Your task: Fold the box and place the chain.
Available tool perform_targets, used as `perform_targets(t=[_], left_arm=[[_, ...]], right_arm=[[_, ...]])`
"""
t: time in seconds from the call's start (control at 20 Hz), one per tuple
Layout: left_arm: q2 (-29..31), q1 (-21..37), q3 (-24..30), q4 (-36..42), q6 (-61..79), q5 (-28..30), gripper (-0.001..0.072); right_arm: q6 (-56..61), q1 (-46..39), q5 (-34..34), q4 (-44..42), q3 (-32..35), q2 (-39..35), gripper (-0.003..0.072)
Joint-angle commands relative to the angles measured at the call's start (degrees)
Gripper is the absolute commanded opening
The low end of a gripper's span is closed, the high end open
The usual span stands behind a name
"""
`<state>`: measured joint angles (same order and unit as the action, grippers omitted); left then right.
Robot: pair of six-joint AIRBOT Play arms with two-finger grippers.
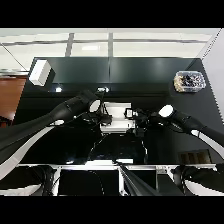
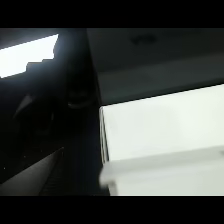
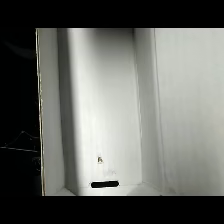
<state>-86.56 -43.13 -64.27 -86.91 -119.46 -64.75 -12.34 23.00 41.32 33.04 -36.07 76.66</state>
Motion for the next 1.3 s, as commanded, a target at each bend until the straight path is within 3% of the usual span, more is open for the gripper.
perform_targets(t=[0.0,0.25,0.35,0.45,0.5,0.55,0.65,0.75,0.85,0.9,0.95,1.05,1.1,1.25], left_arm=[[-2.2,-0.1,-2.0,0.9,-2.3,-1.7,0.0484],[-3.4,-1.5,-2.1,0.7,-6.0,-1.1,0.0483],[-3.7,-1.6,-2.2,0.7,-7.0,-1.8,0.0353],[-3.7,-1.6,-2.2,0.9,-8.1,-1.4,0.0332],[-3.7,-1.7,-2.2,0.8,-8.6,-1.3,0.0288],[-3.7,-1.7,-2.3,0.5,-8.5,-1.5,0.0173],[-3.7,-1.8,-2.4,0.5,-8.5,-1.6,0.0096],[-3.7,-1.8,-2.9,0.5,-8.7,-1.6,0.0035],[-3.7,-1.7,-3.2,0.5,-8.7,-1.5,0.0027],[-3.7,-1.7,-3.3,0.6,-8.7,-1.5,0.0036],[-3.7,-1.7,-3.3,0.4,-8.8,-1.5,0.0135],[-3.7,-1.7,-3.3,0.3,-9.4,-1.5,0.0442],[-3.7,-1.6,-3.3,0.1,-10.0,-1.5,0.0518],[-4.0,-1.6,-3.3,0.3,-10.1,-1.4,0.0492]], right_arm=[[0.0,0.0,0.0,0.0,0.0,0.0,0.0220],[0.0,0.0,0.0,0.0,0.0,0.0,0.0221],[0.0,0.0,0.0,0.0,0.0,0.0,0.0221],[0.0,0.0,0.0,0.0,0.0,0.0,0.0221],[0.0,0.0,0.0,0.0,0.0,0.0,0.0221],[0.0,0.0,0.0,0.0,0.0,0.0,0.0220],[0.0,0.0,0.0,0.0,0.0,0.0,0.0220],[0.0,0.0,0.0,0.0,0.0,0.0,0.0221],[0.0,0.0,0.0,0.0,0.0,0.0,0.0221],[0.0,0.0,0.0,0.0,0.0,0.0,0.0220],[0.0,0.0,0.0,0.0,0.0,0.0,0.0220],[0.0,0.0,0.0,0.0,0.0,0.0,0.0220],[0.0,0.0,0.0,0.0,0.0,0.0,0.0220],[0.0,0.0,0.0,0.0,0.0,0.0,0.0220]])
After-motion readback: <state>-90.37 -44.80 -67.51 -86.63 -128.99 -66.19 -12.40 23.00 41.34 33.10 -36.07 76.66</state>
